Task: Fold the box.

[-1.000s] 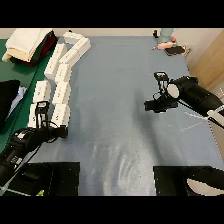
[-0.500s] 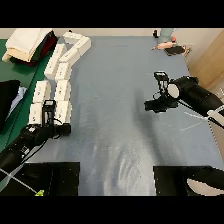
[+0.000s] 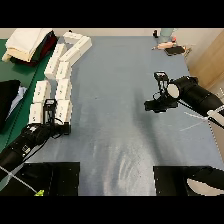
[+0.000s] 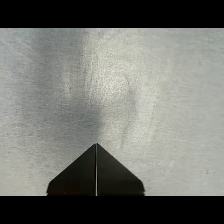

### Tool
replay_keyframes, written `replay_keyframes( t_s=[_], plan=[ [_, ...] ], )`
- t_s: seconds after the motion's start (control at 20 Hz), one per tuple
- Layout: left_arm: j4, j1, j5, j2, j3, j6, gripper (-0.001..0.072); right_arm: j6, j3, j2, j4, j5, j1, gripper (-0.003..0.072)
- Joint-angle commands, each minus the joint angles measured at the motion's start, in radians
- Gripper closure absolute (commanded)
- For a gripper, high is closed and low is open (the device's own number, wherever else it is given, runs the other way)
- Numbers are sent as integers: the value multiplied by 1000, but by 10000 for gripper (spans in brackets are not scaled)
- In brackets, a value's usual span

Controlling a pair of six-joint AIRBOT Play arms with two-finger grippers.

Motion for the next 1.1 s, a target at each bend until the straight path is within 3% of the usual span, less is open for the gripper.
replay_keyframes(
  t_s=[0.0,0.1,0.3,0.45,0.85,0.95,1.05],
  plan=[
    [1,0,-10,0,0,0,178,0,1,0,0,0,0,682],
    [1,0,-28,0,1,-6,13,0,1,0,0,0,0,682],
    [1,0,-77,0,16,-7,12,0,1,0,0,0,0,682],
    [20,0,-204,1,74,-7,12,0,1,0,0,0,0,682],
    [15,0,-719,1,377,-7,13,-4,1,0,0,0,0,682],
    [-19,0,-785,1,455,-8,13,-18,1,0,0,0,0,682],
    [-83,0,-758,0,514,-8,14,-18,1,0,1,-1,0,682]
  ],
)
